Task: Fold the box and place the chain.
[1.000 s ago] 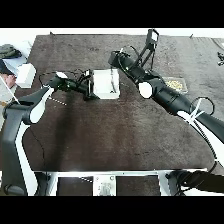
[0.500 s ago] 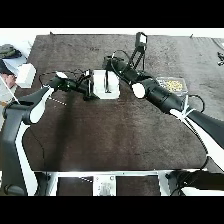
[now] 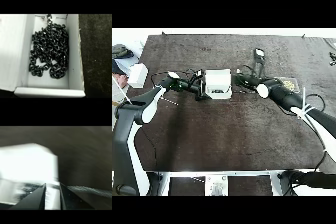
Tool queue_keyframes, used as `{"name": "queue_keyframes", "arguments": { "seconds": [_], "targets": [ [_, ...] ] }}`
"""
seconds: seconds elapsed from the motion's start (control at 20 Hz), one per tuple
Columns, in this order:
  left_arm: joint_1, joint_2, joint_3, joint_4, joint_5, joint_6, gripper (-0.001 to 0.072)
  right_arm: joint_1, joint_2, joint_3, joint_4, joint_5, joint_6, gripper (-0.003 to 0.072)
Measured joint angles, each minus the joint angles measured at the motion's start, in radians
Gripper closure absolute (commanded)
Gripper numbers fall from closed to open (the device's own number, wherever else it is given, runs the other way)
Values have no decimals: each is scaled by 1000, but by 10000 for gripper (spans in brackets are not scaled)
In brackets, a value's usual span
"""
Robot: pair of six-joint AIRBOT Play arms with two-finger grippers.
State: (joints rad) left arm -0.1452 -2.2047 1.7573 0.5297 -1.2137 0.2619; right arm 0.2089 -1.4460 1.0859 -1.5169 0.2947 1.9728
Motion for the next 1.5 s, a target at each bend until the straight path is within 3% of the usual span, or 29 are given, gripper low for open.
{"name": "queue_keyframes", "arguments": {
  "seconds": [0.4, 0.85, 0.9, 0.95, 1.05, 1.1, 1.3, 1.5],
  "targets": [
    [0, 0, 0, 0, 0, 0, 486, -249, 15, -209, -26, 29, 135, 456],
    [0, 0, 0, 0, 0, 0, 485, -317, -115, -186, 72, -166, 169, 459],
    [0, 0, 0, 0, 0, 0, 485, -319, -132, -173, 83, -182, 171, 473],
    [0, 0, 0, 0, 0, 0, 485, -321, -150, -161, 90, -195, 174, 555],
    [0, 0, 0, 0, 0, 0, 485, -323, -181, -136, 109, -216, 178, 585],
    [0, 0, 0, 0, 0, 0, 485, -323, -195, -126, 114, -216, 179, 701],
    [0, 0, 0, 0, 0, 0, 486, -297, -195, -102, 131, -213, 192, 704],
    [0, 0, 0, 0, 0, 0, 486, -177, -53, -94, 127, -243, 155, 703]
  ]
}}
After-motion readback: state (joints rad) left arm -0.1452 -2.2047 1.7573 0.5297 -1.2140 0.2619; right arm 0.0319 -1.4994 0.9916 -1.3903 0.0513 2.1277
